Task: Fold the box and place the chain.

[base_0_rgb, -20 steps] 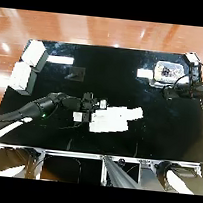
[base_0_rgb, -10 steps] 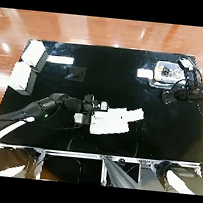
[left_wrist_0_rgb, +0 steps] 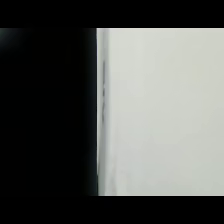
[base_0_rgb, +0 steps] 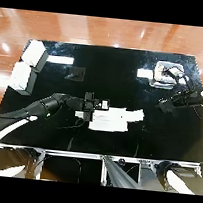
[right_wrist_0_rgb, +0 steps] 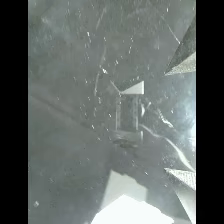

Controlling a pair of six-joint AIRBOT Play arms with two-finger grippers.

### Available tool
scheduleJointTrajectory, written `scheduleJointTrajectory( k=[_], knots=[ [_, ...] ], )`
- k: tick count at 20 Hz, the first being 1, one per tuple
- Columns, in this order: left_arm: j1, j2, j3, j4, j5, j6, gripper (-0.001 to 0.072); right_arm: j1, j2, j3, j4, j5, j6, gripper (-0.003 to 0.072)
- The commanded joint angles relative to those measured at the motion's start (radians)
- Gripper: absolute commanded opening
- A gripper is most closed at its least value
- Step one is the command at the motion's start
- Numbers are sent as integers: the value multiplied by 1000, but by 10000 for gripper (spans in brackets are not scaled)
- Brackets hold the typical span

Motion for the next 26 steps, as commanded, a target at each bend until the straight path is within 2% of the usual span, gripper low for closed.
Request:
scheduleJointTrajectory(
  k=[1,5,8,10,12,15,19,22,26],
  knots=[
    [0,-21,15,16,11,0,28,0,-1,-36,15,5,-26,719],
    [1,-20,15,17,10,0,28,0,-1,-66,60,10,-33,719],
    [1,-20,15,17,10,0,28,2,-1,-82,173,69,-154,719],
    [1,-20,15,16,11,0,28,20,-1,-128,246,78,-309,719],
    [1,-20,16,13,23,0,28,69,-1,-190,282,12,-493,718],
    [1,-20,21,18,97,0,28,125,-2,-207,353,-90,-573,711],
    [-1,-6,59,89,283,0,26,134,-2,-207,297,-60,-579,711],
    [1,-4,66,138,324,0,27,135,-3,-207,287,-38,-598,711],
    [1,-4,66,140,324,0,27,163,-3,-208,287,-14,-610,712]
  ],
)
